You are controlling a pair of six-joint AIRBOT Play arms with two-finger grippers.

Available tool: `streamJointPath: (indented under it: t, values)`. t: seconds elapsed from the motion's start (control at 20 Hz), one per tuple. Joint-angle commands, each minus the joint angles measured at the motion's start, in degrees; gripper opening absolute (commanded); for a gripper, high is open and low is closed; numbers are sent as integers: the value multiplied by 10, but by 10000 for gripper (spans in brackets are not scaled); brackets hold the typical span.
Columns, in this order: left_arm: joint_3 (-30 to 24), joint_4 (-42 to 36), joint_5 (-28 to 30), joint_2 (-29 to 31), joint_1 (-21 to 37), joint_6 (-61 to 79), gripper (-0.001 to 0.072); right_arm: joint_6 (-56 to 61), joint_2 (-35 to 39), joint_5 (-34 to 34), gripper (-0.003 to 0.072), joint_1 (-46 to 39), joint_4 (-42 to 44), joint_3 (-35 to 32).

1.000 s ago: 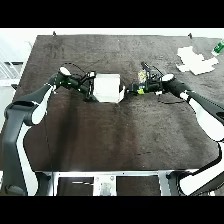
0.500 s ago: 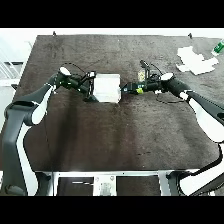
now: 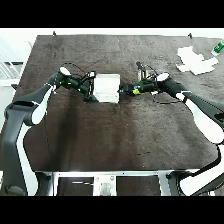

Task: Fold the box and place the chain.

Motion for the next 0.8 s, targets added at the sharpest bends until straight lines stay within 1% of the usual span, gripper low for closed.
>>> streamJointPath:
  t: [0.0, 0.1, 0.25, 0.3, 0.55, 0.75]
  values:
    - [0, 0, 0, 0, 1, 0, 344, 33, 0, 0, 438, 3, -2, 9]
    - [0, 0, 0, 0, 1, 0, 344, 67, 0, 1, 437, 15, -45, 28]
    - [0, 0, 0, 0, 1, 0, 344, 147, -2, 12, 437, 39, -162, 55]
    - [0, 0, 0, 0, 1, 0, 344, 168, -6, 19, 437, 43, -180, 65]
    - [0, 0, 0, 0, 1, 0, 344, 203, -17, 35, 437, 56, -183, 94]
    - [0, 0, 0, 0, 1, 0, 344, 254, -25, 36, 434, 78, -227, 120]
